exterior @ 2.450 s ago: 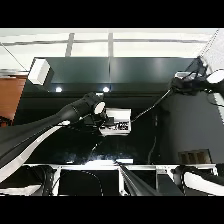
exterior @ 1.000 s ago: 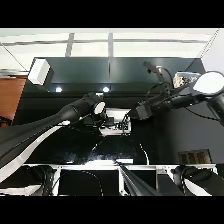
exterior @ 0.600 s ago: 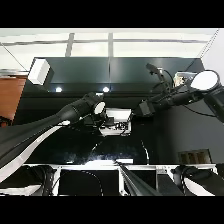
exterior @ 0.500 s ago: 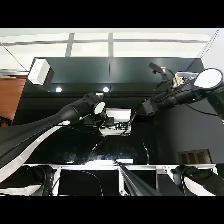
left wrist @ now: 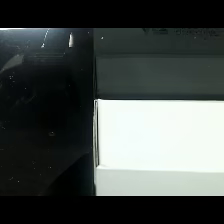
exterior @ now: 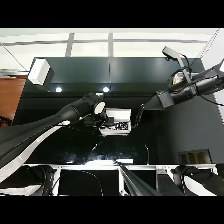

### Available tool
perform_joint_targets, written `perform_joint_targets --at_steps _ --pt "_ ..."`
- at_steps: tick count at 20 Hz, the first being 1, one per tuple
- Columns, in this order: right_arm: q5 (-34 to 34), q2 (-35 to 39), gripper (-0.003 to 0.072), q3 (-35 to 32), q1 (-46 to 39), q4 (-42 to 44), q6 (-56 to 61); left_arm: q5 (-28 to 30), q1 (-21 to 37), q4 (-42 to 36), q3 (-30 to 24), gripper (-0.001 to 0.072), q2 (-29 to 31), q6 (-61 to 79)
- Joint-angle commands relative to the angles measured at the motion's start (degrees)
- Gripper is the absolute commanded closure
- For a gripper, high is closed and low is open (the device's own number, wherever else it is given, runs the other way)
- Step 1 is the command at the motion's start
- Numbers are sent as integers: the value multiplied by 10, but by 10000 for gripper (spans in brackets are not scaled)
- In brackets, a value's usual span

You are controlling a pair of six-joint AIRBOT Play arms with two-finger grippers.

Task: Fold the box and place the chain.

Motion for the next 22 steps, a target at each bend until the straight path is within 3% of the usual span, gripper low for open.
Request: perform_joint_targets --at_steps 1,5,12,16,21,22 --pt "-19 -10 674 2 36 23 -16 0 0 0 0 680 0 0" --pt "-63 -40 674 2 62 22 -21 0 0 0 0 680 0 0" --pt "-68 -89 674 -3 63 13 -27 0 0 0 0 680 0 0" --pt "-75 -90 672 -49 63 9 -27 0 0 0 0 680 0 0" --pt "-157 -90 664 -114 91 9 -31 0 0 0 0 680 0 0" --pt "-170 -90 602 -116 101 9 -31 0 0 0 0 680 0 0"
